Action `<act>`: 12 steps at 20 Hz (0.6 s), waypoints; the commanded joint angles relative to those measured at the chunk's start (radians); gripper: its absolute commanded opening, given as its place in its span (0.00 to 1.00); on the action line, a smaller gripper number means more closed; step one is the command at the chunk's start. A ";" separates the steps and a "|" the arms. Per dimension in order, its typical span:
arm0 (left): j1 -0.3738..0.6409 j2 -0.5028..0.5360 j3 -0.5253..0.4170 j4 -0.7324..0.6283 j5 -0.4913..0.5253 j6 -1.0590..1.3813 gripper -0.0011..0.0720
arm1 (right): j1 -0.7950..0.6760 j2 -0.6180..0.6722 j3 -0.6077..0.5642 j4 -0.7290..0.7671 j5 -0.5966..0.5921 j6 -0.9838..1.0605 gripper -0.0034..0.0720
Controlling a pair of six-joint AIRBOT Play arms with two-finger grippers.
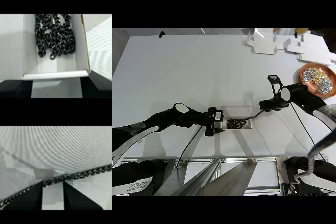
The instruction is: Fold the box and place the chain.
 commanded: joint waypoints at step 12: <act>-0.001 0.001 0.000 0.000 0.000 0.000 0.30 | 0.088 0.325 -0.001 0.006 0.224 -0.094 0.06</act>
